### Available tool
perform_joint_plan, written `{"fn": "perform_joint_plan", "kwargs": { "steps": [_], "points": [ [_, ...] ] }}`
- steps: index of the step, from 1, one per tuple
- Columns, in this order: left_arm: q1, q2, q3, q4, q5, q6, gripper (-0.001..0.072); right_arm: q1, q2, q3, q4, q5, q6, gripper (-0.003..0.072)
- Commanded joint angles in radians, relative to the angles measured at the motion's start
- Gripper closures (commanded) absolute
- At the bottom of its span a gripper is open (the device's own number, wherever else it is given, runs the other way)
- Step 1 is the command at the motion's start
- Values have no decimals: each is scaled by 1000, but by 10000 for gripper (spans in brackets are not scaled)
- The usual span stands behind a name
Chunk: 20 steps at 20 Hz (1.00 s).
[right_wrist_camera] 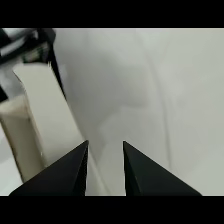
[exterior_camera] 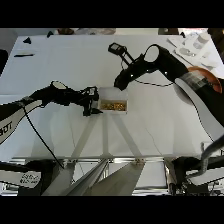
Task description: Fold the box and place the chain.
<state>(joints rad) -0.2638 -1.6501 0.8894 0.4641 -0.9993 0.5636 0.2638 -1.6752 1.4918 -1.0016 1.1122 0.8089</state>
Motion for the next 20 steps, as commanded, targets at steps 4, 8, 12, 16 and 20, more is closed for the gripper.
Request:
{"fn": "perform_joint_plan", "kwargs": {
  "steps": [4,8,12,16,20],
  "points": [
    [0,1,0,0,0,0,364,63,-21,10,-4,129,-137,398],
    [0,0,0,0,0,0,364,100,7,8,-5,125,-138,345],
    [0,1,0,0,0,0,364,127,80,-40,-5,28,-203,340],
    [0,1,0,0,0,0,364,134,112,-112,-31,-89,-217,340],
    [0,0,0,0,0,0,364,137,112,-195,-45,-148,-235,314]
  ]
}}
